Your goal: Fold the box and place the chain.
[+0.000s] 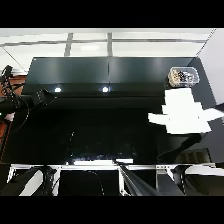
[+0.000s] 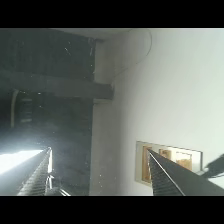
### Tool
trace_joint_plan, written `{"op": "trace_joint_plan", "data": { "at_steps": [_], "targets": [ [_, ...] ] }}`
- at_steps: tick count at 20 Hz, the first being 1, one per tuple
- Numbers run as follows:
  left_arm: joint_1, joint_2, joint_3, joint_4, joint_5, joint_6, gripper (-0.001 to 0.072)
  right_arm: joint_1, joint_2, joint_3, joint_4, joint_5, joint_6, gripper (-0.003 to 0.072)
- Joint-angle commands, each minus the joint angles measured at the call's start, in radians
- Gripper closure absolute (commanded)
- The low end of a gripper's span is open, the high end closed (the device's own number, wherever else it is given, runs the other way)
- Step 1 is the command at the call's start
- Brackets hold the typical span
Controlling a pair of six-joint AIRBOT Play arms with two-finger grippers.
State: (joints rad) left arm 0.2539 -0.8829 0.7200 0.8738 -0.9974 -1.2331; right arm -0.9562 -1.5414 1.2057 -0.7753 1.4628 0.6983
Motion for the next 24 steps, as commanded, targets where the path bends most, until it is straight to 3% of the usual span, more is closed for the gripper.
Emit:
{"op": "trace_joint_plan", "data": {
  "at_steps": [1, 4, 8, 11, 16, 18, 20, 24],
  "targets": [
    [0.000, -0.002, 0.000, 0.001, 0.003, 0.010, 0.0006, 0.150, 0.143, -0.153, 0.121, -0.055, 0.011, 0.0674],
    [-0.001, -0.009, 0.000, -0.001, 0.002, 0.010, 0.0006, 0.322, 0.307, -0.364, 0.185, -0.244, 0.043, 0.0675],
    [-0.040, -0.010, 0.000, -0.002, 0.005, 0.052, 0.0006, 0.591, 0.551, -0.673, 0.447, -0.520, 0.021, 0.0675],
    [-0.121, -0.011, 0.000, -0.002, 0.059, 0.056, 0.0006, 0.861, 0.660, -0.824, 0.587, -0.744, 0.022, 0.0674],
    [-0.322, -0.092, 0.003, -0.005, 0.195, 0.050, 0.0007, 1.232, 0.668, -0.863, 0.644, -1.037, 0.023, 0.0673],
    [-0.372, -0.192, 0.030, -0.040, 0.140, 0.010, 0.0008, 1.287, 0.668, -0.863, 0.644, -1.099, 0.024, 0.0673],
    [-0.375, -0.337, 0.097, -0.108, 0.018, 0.007, 0.0008, 1.295, 0.668, -0.863, 0.644, -1.100, 0.024, 0.0673],
    [-0.374, -0.587, 0.227, -0.186, -0.066, 0.026, 0.0008, 1.295, 0.668, -0.863, 0.644, -1.096, 0.024, 0.0673]
  ]
}}
